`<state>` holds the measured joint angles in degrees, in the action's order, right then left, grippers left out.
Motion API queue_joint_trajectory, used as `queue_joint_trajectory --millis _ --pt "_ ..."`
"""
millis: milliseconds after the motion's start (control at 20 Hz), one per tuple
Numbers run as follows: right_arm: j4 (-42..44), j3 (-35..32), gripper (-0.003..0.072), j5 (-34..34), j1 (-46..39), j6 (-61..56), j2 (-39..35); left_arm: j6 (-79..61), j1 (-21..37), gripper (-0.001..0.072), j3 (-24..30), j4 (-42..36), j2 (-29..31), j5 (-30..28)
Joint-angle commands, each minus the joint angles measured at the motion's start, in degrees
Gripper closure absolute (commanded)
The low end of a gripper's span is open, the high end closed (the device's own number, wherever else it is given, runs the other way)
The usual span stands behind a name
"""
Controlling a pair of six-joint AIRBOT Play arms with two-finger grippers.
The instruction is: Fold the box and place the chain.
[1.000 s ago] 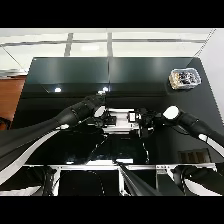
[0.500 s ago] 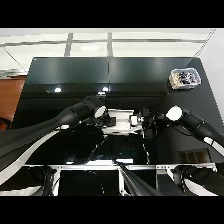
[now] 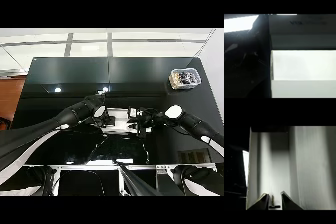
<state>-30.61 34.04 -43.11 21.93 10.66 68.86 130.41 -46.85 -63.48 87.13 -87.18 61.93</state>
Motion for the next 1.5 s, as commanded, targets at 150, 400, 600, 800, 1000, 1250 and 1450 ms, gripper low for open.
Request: queue_joint_trajectory --millis 150,400,600,800,1000,1250,1450 --pt "5.0 0.0 0.0495 1.2 0.3 0.0 2.8 -0.1 0.0 0.0681 0.0 -0.2 0.0 -0.2" --pt "5.1 0.0 0.0445 1.6 0.3 -1.2 2.8 -0.1 0.0 0.0681 0.0 -0.2 0.0 -0.1" --pt "4.9 0.0 0.0663 1.8 0.1 -7.0 2.7 -0.1 0.0 0.0681 0.0 -0.7 0.0 0.2" --pt "-1.0 2.3 0.0665 -6.9 -5.2 -39.7 -2.0 -0.1 0.0 0.0681 0.0 -0.6 0.0 1.0" --pt "-15.4 3.8 0.0665 -21.1 -21.6 -63.3 -11.3 -0.1 0.0 0.0681 0.0 -0.6 0.0 1.0" --pt "-17.3 -5.1 0.0665 -12.5 -34.3 -92.2 -11.1 -0.1 0.3 0.0681 0.0 -0.6 0.0 0.9" --pt "-16.7 -7.8 0.0664 -17.2 -31.4 -90.2 -5.8 -0.1 0.6 0.0680 0.0 -0.6 0.0 0.9"
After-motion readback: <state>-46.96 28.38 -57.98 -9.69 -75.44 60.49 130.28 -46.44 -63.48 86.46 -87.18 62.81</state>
